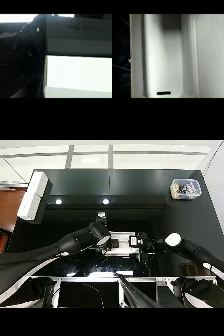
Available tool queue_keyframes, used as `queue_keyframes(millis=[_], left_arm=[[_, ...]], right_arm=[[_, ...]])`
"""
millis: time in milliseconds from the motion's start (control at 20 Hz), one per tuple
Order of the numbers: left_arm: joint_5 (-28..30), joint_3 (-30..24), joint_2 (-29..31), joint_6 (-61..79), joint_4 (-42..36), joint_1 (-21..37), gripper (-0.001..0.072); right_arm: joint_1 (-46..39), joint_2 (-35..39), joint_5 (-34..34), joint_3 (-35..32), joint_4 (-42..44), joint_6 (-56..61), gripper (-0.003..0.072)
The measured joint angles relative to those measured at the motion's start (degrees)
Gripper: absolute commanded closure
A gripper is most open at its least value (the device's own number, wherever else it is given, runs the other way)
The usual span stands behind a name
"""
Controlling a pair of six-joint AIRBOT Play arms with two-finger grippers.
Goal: Fold the box and place the chain.
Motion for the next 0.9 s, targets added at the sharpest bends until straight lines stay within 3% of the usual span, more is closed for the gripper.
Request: queue_keyframes(millis=[100, 500, 550, 650, 750, 900], left_arm=[[-0.4, 0.0, -0.4, 0.0, 0.0, 0.0, 0.068], [-0.4, 0.2, -1.1, 0.5, -1.2, -0.1, 0.0676], [-0.4, 0.3, -1.1, 0.5, -1.2, -0.1, 0.0635], [0.1, 0.2, -1.4, 0.4, -1.4, -0.1, 0.0445], [1.0, 0.3, -1.2, 0.3, -1.7, -0.2, 0.0416], [0.3, 0.3, -1.2, 0.4, -1.5, -0.2, 0.0446]], right_arm=[[0.0, 0.0, 0.0, 0.0, 0.0, 0.0, 0.0284], [0.0, 0.0, 0.0, 0.0, 0.0, 0.0, 0.0284], [0.0, 0.0, 0.0, 0.0, 0.0, 0.0, 0.0284], [0.0, 0.0, 0.0, 0.0, 0.0, 0.0, 0.0284], [0.0, 0.0, -0.2, 0.0, 0.0, 0.0, 0.0284], [0.0, 0.0, -0.2, 0.0, 0.0, 0.0, 0.0284]])
